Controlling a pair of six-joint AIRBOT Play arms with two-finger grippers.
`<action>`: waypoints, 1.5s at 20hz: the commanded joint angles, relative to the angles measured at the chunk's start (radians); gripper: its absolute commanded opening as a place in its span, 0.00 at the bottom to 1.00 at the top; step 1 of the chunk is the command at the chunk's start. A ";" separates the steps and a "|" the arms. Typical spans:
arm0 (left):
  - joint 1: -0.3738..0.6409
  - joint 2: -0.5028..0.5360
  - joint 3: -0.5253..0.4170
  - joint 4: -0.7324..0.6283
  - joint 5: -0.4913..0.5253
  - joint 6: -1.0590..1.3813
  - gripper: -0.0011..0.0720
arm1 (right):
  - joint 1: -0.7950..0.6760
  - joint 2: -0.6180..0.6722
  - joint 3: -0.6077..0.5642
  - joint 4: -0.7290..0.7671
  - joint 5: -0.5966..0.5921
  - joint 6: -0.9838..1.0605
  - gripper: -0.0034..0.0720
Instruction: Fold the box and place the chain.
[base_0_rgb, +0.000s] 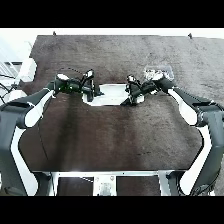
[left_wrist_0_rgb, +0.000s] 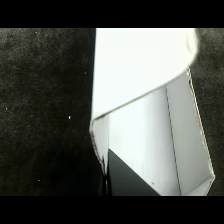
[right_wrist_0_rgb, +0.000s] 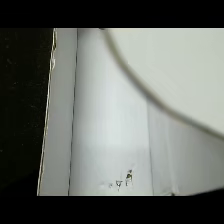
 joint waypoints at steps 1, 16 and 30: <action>0.000 0.000 0.000 0.000 -0.001 0.000 0.04 | 0.000 -0.001 0.001 0.022 0.003 0.000 0.86; 0.000 0.000 0.000 0.000 -0.001 0.000 0.04 | 0.000 -0.001 0.001 0.024 0.003 -0.006 0.78; 0.000 0.000 0.000 0.000 -0.001 0.000 0.04 | 0.000 -0.001 0.000 0.024 0.003 -0.006 0.78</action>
